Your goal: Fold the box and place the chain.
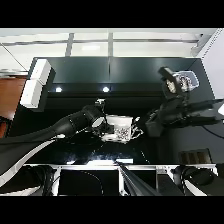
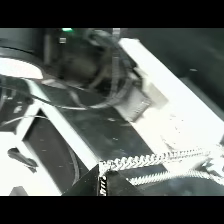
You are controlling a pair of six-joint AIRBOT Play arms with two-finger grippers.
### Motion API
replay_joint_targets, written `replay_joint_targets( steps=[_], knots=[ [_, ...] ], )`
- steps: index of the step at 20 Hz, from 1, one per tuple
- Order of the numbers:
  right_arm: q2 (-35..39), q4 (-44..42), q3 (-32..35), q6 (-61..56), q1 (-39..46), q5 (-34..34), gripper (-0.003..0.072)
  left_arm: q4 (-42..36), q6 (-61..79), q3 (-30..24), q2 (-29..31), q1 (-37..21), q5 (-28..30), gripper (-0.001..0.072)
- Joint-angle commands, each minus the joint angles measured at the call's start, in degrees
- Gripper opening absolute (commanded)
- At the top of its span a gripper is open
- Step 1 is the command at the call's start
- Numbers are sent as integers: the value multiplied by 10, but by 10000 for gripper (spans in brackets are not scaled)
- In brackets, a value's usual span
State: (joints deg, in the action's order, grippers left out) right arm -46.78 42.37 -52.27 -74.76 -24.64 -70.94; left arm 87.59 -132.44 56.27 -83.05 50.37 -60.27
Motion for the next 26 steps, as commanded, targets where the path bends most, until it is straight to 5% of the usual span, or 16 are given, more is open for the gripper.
replay_joint_targets(
  steps=[1, 10, 15, 26],
  knots=[
    [-35, -18, 14, 2, -48, 63, 37, 0, 0, 0, 0, 0, 0, 32],
    [-96, -20, 14, 12, -61, 89, 38, 0, 0, 0, 0, 0, 0, 32],
    [-95, -99, -34, 50, -53, 71, 38, 0, 0, 0, 0, 0, 0, 32],
    [-96, 53, -32, -14, -52, 54, 38, 0, 0, 0, 0, 0, 0, 32]
  ],
)
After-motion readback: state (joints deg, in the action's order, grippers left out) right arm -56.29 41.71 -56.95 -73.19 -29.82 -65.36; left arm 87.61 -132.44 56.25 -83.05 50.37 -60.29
